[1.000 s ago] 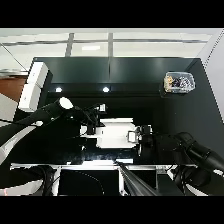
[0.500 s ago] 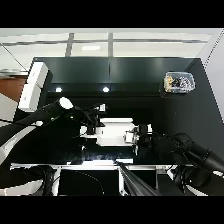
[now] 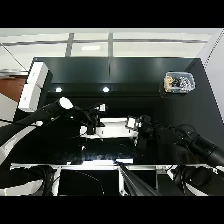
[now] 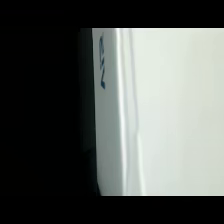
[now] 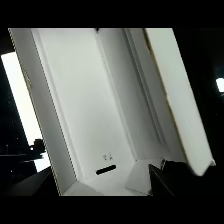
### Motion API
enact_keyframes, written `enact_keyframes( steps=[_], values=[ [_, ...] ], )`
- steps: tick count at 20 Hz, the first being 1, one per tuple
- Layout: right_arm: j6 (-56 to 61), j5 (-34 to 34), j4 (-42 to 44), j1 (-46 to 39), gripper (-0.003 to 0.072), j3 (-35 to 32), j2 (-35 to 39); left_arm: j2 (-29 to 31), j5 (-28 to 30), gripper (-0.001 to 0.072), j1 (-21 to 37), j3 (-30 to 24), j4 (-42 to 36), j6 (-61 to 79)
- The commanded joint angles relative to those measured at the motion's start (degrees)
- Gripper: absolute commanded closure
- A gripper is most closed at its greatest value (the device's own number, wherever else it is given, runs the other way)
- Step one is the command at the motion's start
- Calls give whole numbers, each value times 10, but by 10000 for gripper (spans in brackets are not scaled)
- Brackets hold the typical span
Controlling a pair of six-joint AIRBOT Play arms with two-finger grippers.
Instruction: Fold the box and place the chain.
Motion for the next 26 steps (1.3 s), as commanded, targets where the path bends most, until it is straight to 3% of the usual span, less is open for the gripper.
enact_keyframes(
  steps=[1, 10, 12, 16, 26],
  values=[
    [6, -14, 3, -14, -28, 6, 0, 0, 0, 682, 0, 0, 0, 0],
    [-42, 5, 7, -33, -28, 6, 0, 0, 0, 682, 0, 0, 0, 0],
    [-68, 5, 45, -47, -27, 6, 0, 0, 0, 683, -1, 0, 0, 0],
    [-81, -29, 58, -61, -27, 13, 0, 0, 9, 684, -1, 0, 0, 1],
    [-88, -30, 72, -61, -20, 13, -4, 14, 15, 685, -21, 0, 28, 3]
  ],
)
